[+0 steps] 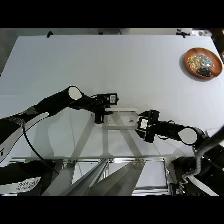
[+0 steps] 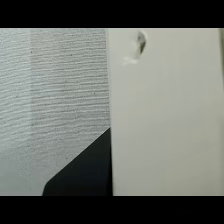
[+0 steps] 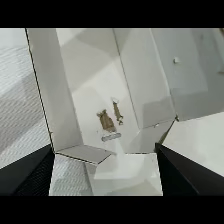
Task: Fold the box and place the chain.
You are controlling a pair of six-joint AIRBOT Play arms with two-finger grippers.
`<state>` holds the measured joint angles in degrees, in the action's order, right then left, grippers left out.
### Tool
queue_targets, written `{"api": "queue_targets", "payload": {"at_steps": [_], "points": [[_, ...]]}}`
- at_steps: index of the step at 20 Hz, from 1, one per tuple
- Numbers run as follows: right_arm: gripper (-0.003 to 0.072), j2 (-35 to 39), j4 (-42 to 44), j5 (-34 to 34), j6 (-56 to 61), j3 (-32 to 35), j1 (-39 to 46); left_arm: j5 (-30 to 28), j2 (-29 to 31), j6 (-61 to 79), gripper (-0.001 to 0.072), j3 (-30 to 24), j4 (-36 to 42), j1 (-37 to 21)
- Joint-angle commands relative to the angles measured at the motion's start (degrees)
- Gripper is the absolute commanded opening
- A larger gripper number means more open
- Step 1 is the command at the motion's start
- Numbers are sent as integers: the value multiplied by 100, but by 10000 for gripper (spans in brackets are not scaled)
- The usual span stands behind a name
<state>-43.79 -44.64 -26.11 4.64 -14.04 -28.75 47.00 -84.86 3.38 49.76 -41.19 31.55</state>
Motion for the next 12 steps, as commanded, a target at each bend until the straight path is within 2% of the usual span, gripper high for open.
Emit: {"api": "queue_targets", "payload": {"at_steps": [1,7,12], "points": [[696,4,9,251,-22,-42,2,-2,4,2,16,-2,2,-2],[696,2,35,459,-127,-74,2,-2,4,2,16,-2,2,-2],[695,-11,787,450,-1084,-76,33,-2,4,2,16,-2,0,-2]]}}
